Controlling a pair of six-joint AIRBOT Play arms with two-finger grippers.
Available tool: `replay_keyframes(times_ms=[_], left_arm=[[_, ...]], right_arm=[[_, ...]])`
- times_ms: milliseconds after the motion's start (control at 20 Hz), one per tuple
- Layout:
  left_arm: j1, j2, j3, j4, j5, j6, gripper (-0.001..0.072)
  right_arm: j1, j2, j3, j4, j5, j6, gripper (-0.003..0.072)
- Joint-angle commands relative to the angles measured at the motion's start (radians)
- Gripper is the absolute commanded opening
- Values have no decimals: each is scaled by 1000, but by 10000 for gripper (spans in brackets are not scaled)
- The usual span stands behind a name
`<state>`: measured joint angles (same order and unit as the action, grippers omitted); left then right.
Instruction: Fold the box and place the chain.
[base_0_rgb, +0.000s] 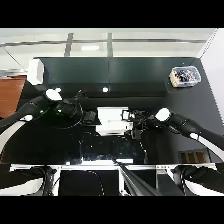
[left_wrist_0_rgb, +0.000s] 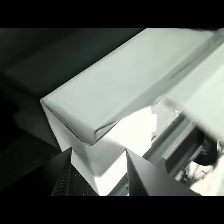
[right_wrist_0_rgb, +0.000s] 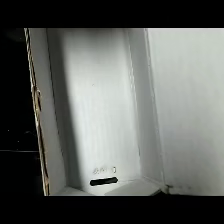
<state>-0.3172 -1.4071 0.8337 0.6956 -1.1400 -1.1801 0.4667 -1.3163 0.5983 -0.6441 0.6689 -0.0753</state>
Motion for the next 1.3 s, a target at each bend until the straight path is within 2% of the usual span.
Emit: replay_keyframes(times_ms=[0,400,600,700,850,950,1050,1100,1250], left_arm=[[-78,0,52,143,45,-182,397],[-232,-5,98,438,82,-541,397],[-341,-35,161,640,77,-740,397],[-380,-49,180,689,78,-837,397],[-408,-70,187,691,85,-907,396],[-418,-83,187,691,80,-916,340],[-425,-84,192,692,81,-916,173],[-426,-84,199,690,81,-916,148],[-423,-84,227,691,62,-916,165]], right_arm=[[1,-1,1,0,0,0,432],[1,-1,1,0,0,0,432],[1,0,1,0,0,0,433],[1,0,1,0,0,0,432],[1,0,1,0,0,0,432],[1,-1,1,0,0,0,432],[1,-1,1,0,0,0,432],[1,-1,1,0,0,0,432],[1,0,1,0,0,0,432]])
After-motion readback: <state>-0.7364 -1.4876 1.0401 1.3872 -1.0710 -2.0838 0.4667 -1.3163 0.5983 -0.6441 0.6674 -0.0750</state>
